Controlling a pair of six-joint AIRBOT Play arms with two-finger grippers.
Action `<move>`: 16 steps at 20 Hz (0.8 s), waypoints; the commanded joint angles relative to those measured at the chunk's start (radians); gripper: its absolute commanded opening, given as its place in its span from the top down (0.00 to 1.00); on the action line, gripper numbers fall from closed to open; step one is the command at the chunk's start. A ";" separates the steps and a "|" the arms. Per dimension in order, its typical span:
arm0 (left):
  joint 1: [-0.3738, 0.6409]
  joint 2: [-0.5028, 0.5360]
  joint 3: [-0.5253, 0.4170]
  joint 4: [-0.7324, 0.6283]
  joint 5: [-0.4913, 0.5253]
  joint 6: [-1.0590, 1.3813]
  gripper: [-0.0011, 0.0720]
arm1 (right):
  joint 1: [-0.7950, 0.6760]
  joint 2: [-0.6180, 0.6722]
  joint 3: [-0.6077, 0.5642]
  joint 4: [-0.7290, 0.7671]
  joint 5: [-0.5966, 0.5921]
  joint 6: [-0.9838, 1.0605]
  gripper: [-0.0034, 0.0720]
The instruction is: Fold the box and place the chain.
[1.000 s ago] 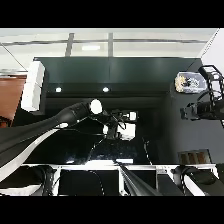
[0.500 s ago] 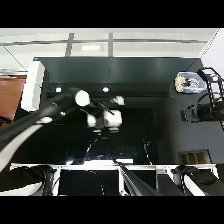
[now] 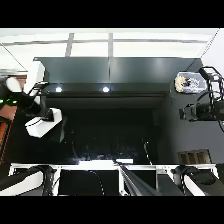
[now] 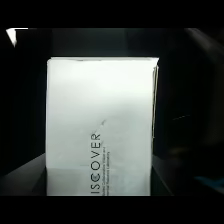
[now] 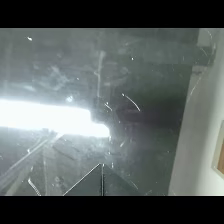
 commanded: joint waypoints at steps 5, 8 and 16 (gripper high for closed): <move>0.422 0.135 -0.052 0.044 0.079 -0.111 0.53 | 0.000 0.000 0.000 0.012 -0.077 0.006 0.94; 0.537 0.173 -0.055 0.021 0.163 -0.037 0.53 | 0.000 0.000 -0.001 0.016 -0.109 0.008 0.94; 0.550 0.177 -0.185 -0.247 0.362 0.340 0.53 | 0.000 -0.001 -0.001 0.058 -0.140 0.019 0.94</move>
